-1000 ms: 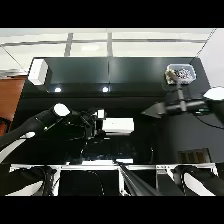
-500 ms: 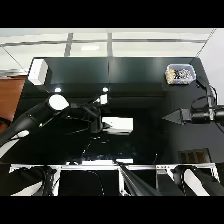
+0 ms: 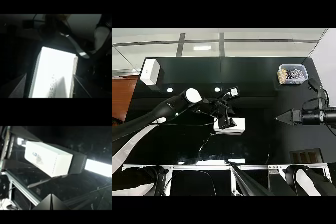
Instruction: Fold the box and place the chain.
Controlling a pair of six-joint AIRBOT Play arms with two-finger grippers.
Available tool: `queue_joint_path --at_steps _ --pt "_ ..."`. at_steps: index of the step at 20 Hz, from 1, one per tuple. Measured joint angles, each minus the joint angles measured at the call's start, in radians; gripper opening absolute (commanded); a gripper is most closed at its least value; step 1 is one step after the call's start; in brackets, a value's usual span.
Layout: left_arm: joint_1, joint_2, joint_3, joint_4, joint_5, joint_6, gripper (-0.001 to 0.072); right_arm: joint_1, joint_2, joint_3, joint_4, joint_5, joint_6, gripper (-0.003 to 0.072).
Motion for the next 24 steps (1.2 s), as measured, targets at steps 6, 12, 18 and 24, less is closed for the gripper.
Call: queue_joint_path --at_steps 6,12,18,24 --pt "-0.008 -0.021 0.014 0.006 -0.038 -0.014 0.0713 0.0 0.0 -0.002 -0.002 -0.01 -0.014 0.001" --pt "-0.011 -0.024 0.015 0.016 -0.061 -0.017 0.0713 0.0 0.0 -0.002 -0.001 -0.013 -0.017 0.001" --pt "-0.011 -0.025 0.016 0.042 -0.086 -0.016 0.0713 0.0 0.0 -0.002 -0.001 -0.013 -0.018 0.001" --pt "-0.011 -0.025 0.017 0.061 -0.101 -0.014 0.0713 0.0 0.0 -0.002 -0.001 -0.014 -0.018 0.001"
